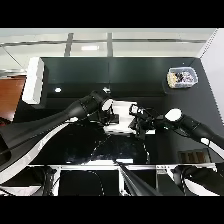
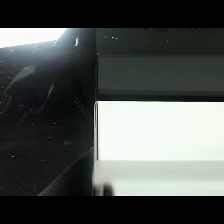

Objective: Fold the box and place the chain.

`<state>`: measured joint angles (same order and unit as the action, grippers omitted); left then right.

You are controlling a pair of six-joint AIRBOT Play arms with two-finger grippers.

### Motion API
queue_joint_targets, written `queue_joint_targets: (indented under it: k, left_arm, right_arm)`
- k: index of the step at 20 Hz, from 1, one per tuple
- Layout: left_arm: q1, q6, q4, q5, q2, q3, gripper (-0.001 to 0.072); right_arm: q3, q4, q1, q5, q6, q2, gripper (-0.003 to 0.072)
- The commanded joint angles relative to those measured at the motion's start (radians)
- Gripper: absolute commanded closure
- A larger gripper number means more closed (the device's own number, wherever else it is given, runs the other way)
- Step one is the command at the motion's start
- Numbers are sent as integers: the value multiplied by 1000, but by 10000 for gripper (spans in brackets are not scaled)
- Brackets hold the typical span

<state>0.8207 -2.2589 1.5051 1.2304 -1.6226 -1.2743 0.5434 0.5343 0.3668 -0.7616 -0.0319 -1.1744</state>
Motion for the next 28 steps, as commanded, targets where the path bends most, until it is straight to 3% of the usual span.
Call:
queue_joint_targets:
  k: [1, 5, 7, 9, 11, 15, 21, 25, 26, 27, 28]
  left_arm:
    - [0, 1, 1, 5, 0, -1, 683]
    - [0, 1, 0, 5, 0, -1, 683]
    - [0, 1, 0, 5, 0, -1, 683]
    - [0, 1, 1, 4, 0, -1, 683]
    - [0, 1, 1, 4, 0, -1, 683]
    - [0, 1, 1, 4, 0, -1, 683]
    - [0, 1, 0, 4, 0, -1, 683]
    - [0, 1, 1, 2, 0, -1, 683]
    - [0, 1, 1, 2, 0, -1, 683]
    - [0, 1, 1, 2, 0, -1, 683]
    - [0, 1, 1, 2, 0, -1, 683]
  right_arm:
    - [12, 129, -62, -131, -370, 109, 671]
    - [79, 425, -238, -399, -950, 341, 671]
    - [51, 584, -369, -395, -1180, 395, 671]
    - [-25, 624, -517, -283, -1310, 389, 670]
    - [-139, 500, -643, -160, -1420, 386, 671]
    - [-268, 145, -657, -201, -1244, 309, 671]
    - [-262, -177, -471, -220, -956, 97, 670]
    - [-165, -182, -375, -254, -950, 52, 657]
    - [-130, -171, -356, -273, -945, 52, 390]
    - [-100, -163, -338, -289, -946, 52, 227]
    - [-73, -164, -317, -302, -946, 52, 222]
